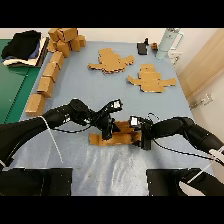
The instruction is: Fold the box.
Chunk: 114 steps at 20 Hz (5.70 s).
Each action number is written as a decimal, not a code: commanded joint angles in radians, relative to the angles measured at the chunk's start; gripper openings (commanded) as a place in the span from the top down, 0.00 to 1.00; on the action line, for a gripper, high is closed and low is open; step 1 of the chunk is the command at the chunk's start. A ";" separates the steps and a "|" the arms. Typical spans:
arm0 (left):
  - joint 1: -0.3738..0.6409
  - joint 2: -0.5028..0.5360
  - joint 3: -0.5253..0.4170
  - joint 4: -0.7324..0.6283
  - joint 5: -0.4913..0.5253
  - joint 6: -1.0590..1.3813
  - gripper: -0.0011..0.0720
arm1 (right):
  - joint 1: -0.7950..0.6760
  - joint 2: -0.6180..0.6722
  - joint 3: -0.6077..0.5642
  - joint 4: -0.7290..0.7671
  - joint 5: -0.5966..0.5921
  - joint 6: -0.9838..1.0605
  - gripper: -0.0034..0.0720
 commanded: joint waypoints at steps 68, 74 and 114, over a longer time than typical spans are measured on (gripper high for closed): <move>0.000 -0.001 0.000 -0.043 0.016 -0.004 0.96 | 0.007 -0.111 0.000 0.042 0.036 -0.170 0.27; 0.000 -0.001 0.000 -0.042 0.027 -0.005 0.96 | 0.007 -0.111 0.000 0.050 0.036 -0.170 0.26; 0.061 0.189 -0.007 0.392 -0.426 -1.176 0.96 | 0.006 -0.112 0.000 0.065 0.039 -0.142 0.28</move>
